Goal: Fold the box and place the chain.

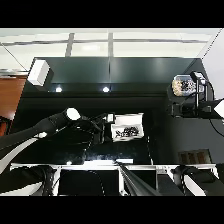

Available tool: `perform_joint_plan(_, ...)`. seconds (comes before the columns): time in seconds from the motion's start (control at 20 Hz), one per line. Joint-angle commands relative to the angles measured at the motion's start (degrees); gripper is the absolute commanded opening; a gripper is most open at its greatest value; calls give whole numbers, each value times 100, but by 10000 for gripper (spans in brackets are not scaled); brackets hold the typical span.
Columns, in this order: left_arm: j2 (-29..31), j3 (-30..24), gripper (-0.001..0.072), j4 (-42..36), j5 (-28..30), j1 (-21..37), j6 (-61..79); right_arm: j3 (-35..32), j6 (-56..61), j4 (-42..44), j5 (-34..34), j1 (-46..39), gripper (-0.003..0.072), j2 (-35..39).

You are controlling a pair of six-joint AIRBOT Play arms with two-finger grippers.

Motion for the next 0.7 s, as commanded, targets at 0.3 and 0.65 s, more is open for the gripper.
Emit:
perform_joint_plan(0.3,-22,7,717,-337,52,-4,-70,-2,-7,-2,0,-4,257,2)
perform_joint_plan(0.65,-59,85,715,-387,87,-2,361,-2,-7,-2,2,-4,257,2)
